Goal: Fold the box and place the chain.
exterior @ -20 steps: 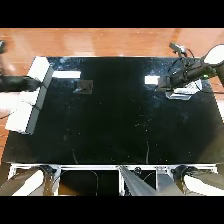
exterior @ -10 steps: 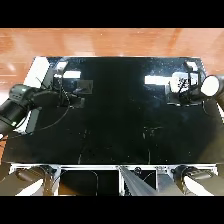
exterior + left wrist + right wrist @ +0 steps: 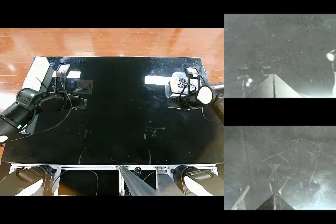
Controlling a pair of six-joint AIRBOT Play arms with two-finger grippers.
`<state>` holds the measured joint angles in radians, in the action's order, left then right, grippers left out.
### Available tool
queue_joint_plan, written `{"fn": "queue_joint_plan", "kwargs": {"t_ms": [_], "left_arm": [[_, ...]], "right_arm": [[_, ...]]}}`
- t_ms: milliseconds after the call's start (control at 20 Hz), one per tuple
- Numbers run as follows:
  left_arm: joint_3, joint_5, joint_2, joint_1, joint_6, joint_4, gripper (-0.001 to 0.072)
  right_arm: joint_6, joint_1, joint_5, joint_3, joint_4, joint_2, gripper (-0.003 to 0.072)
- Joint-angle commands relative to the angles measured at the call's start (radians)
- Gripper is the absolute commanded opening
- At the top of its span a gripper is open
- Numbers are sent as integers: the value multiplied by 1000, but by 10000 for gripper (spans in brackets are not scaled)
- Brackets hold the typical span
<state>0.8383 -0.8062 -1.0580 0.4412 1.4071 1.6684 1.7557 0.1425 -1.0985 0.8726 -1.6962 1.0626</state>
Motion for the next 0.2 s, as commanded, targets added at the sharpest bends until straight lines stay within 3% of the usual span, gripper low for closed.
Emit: {"fn": "queue_joint_plan", "kwargs": {"t_ms": [0,150], "left_arm": [[-1,4,-1,2,-5,-5,18],[-1,4,-1,2,-5,-5,18]], "right_arm": [[3,1,3,-2,-4,-1,34],[3,1,3,-2,-4,-1,34]]}}
